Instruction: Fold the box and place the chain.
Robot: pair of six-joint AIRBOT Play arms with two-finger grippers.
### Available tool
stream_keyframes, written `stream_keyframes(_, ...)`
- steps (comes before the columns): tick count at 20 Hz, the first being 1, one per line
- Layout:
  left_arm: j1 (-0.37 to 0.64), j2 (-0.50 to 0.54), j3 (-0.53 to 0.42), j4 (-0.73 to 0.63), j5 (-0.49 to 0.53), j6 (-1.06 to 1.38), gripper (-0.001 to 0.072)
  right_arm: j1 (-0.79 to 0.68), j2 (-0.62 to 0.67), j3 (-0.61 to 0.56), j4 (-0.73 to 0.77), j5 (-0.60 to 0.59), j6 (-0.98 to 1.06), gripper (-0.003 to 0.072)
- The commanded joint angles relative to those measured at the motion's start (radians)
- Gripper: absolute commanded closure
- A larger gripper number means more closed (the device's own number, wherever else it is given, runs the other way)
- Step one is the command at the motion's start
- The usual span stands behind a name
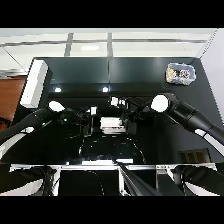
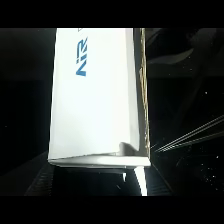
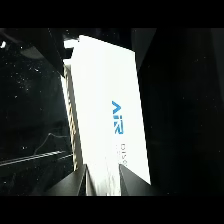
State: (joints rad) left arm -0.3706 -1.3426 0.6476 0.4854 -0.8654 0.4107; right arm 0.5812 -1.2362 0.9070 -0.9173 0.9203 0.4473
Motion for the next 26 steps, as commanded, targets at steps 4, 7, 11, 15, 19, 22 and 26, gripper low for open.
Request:
stream_keyframes(4, 0.0, -0.001, 0.0, 0.0, -0.003, 0.0, 0.0318, 0.001, -0.003, 0.0, 0.0, 0.004, 0.005, 0.0461)
stream_keyframes(7, 0.0, -0.001, 0.0, 0.0, -0.003, 0.0, 0.0317, 0.001, -0.003, 0.0, 0.0, 0.004, 0.005, 0.0423)
stream_keyframes(11, 0.0, -0.001, 0.0, 0.0, -0.003, 0.0, 0.0318, 0.001, -0.003, 0.0, -0.02, 0.005, 0.006, 0.0422)
stream_keyframes(15, 0.0, -0.001, 0.0, 0.0, -0.003, 0.001, 0.0318, 0.001, -0.003, 0.0, -0.027, 0.019, 0.009, 0.0422)
stream_keyframes(19, 0.0, -0.001, 0.0, 0.0, -0.003, 0.0, 0.0318, 0.001, -0.003, -0.001, -0.027, 0.018, 0.009, 0.0421)
stream_keyframes(22, 0.0, -0.001, 0.0, 0.0, -0.003, 0.0, 0.0318, 0.001, -0.003, 0.0, -0.028, 0.019, 0.013, 0.0423)
stream_keyframes(26, 0.0, -0.001, 0.0, 0.0, -0.003, 0.001, 0.0318, 0.001, -0.003, 0.0, -0.029, 0.044, 0.02, 0.0422)
